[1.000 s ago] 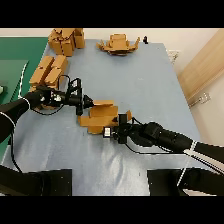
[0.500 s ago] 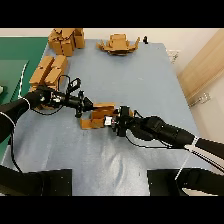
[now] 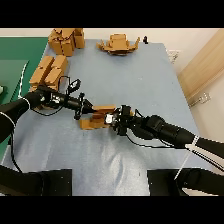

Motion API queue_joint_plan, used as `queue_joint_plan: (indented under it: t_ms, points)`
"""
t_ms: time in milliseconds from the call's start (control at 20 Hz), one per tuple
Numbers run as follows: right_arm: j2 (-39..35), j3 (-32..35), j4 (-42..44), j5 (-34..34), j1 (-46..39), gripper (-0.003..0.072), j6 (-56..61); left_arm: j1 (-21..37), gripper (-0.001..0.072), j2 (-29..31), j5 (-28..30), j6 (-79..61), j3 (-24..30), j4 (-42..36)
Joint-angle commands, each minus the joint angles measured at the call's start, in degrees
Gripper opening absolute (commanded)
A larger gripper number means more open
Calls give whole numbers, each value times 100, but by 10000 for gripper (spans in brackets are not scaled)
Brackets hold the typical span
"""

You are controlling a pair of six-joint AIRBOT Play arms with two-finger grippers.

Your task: Fold the box.

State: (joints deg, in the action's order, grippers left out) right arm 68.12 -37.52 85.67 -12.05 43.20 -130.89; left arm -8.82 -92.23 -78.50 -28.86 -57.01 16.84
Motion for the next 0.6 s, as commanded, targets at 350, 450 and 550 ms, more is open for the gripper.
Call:
queue_joint_plan:
  t_ms: [350,450,550]
  points:
    - [2,-4,-63,-168,-146,596,350,0,18,0,-74,26,2,251]
    - [2,-4,-87,-168,-144,596,345,0,19,0,-74,28,2,251]
    - [4,-4,-83,-166,-142,596,345,0,19,0,-76,26,0,251]
